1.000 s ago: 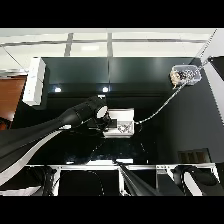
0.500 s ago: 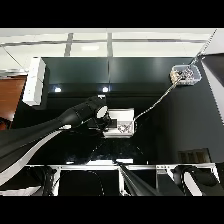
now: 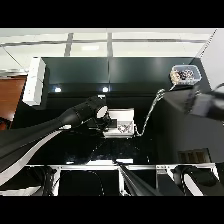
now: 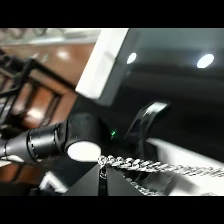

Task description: Fold the box and place the chain.

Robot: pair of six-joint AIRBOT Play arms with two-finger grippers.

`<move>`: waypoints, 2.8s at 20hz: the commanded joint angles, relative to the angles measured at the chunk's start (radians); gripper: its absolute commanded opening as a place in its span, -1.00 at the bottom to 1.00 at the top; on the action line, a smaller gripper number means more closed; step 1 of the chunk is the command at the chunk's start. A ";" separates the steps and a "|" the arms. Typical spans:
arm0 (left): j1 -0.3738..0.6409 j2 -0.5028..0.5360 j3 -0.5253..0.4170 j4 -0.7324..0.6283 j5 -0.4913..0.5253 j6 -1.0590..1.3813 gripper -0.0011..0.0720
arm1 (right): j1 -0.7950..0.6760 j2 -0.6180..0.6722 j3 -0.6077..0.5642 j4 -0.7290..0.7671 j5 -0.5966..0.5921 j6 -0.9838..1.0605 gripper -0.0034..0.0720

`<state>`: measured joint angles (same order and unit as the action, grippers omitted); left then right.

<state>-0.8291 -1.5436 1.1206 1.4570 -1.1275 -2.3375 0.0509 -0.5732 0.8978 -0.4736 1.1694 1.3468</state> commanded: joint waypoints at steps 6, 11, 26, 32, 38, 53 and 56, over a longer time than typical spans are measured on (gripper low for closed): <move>0.001 0.000 0.000 0.000 0.000 0.000 -0.89 | 0.361 -0.055 -0.283 0.058 -0.424 0.032 -0.85; 0.001 0.000 0.000 0.000 0.000 0.000 -0.89 | 0.435 -0.195 -0.291 0.016 -0.489 0.032 -0.85; 0.001 0.000 0.000 0.000 0.000 0.000 -0.89 | 0.438 -0.329 -0.291 -0.026 -0.519 0.032 -0.08; 0.001 0.000 0.000 0.000 0.000 0.000 -0.89 | 0.174 -0.325 -0.291 -0.201 -0.464 0.034 -0.08; 0.001 0.000 0.000 0.000 0.000 0.000 -0.89 | -0.087 -0.358 -0.291 -0.797 -0.604 0.387 0.39; 0.001 0.000 0.000 0.000 0.000 0.000 -0.89 | -0.195 -1.139 0.397 -0.779 -0.329 0.423 0.97; 0.001 0.000 0.000 0.000 0.000 0.000 -0.89 | -0.204 -1.156 0.417 -0.778 -0.391 0.427 0.33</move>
<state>-0.8291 -1.5436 1.1206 1.4570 -1.1275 -2.3375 -0.1471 -1.6756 1.2621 -1.2530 0.7841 1.7683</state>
